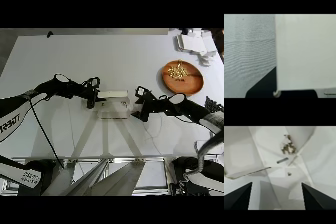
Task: Fold the box and place the chain.
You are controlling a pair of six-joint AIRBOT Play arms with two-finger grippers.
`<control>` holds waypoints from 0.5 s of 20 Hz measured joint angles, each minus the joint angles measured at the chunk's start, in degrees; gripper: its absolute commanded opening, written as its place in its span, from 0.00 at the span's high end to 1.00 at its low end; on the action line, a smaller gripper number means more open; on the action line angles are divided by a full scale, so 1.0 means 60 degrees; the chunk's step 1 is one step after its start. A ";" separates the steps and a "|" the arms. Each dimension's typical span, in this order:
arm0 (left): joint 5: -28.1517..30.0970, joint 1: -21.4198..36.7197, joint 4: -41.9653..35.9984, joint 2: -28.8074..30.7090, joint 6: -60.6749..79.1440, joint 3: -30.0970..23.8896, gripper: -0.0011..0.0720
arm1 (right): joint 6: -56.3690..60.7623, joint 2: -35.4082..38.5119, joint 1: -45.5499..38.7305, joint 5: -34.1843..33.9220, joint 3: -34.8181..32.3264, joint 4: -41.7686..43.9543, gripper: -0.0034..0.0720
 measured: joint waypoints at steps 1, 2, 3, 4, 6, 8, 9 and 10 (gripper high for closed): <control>0.0000 0.0000 0.0000 0.0000 0.0000 0.0000 0.97 | -0.0084 0.0011 0.0095 0.0044 -0.0007 -0.0047 0.04; 0.0000 0.0000 0.0000 0.0000 0.0000 0.0000 0.97 | -0.0160 0.0018 0.0208 0.0040 -0.0011 -0.0066 0.04; 0.0000 0.0000 0.0000 0.0000 0.0000 0.0000 0.97 | -0.0193 0.0025 0.0324 0.0011 -0.0022 -0.0055 0.04; 0.0000 0.0000 0.0000 0.0000 -0.0004 0.0000 0.97 | -0.0186 0.0029 0.0448 0.0000 -0.0029 0.0047 0.04; 0.0000 0.0000 0.0000 0.0000 0.0000 0.0000 0.97 | 0.0109 0.0033 0.0597 -0.0164 -0.0033 0.0419 0.04; 0.0000 0.0000 0.0000 0.0000 0.0000 0.0000 0.97 | 0.0597 0.0033 0.0656 -0.0503 -0.0033 0.0696 0.04; 0.0000 0.0000 0.0000 0.0000 0.0000 0.0000 0.97 | 0.0809 0.0033 0.0652 -0.0637 -0.0033 0.0776 0.05; 0.0000 0.0000 0.0000 0.0000 -0.0004 0.0000 0.97 | 0.0991 0.0033 0.0627 -0.0758 -0.0033 0.0852 0.05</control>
